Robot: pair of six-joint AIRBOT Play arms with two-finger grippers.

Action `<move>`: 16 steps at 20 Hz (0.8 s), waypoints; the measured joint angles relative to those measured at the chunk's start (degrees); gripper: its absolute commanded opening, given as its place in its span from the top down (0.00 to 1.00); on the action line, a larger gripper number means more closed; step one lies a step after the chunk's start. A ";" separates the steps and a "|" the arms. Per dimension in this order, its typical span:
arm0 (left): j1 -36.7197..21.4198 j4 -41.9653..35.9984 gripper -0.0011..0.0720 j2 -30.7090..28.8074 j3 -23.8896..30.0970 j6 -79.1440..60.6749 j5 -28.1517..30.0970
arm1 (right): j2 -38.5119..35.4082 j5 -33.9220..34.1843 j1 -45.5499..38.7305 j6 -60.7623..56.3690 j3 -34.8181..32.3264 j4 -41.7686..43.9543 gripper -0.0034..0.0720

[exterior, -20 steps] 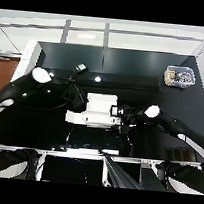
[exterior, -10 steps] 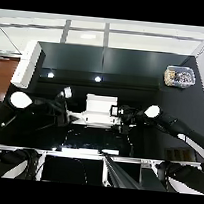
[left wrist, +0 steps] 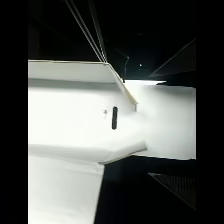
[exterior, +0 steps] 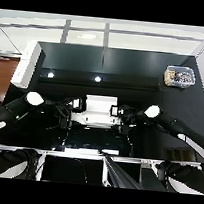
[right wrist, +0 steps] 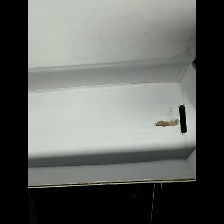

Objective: Fold the box and place the chain.

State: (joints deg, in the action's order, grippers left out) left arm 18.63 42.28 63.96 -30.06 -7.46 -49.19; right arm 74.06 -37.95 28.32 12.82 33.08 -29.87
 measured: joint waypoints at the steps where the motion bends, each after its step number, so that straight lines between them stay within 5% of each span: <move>1: 0.61 -0.31 0.24 0.50 -0.17 -0.24 -0.33 | 0.00 0.00 -0.02 0.00 0.00 0.00 0.32; 3: 2.45 -0.55 0.67 1.20 -0.44 -0.66 -0.37 | 0.00 0.00 -0.02 0.02 0.00 0.00 0.32; 16: 6.19 -7.15 0.68 2.51 -0.68 -1.16 5.05 | 0.00 -0.09 -0.02 0.02 0.00 -0.07 0.32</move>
State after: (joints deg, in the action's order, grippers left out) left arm 24.82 35.14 66.48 -30.74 -8.62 -44.14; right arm 74.06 -38.04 28.29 12.84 33.08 -29.93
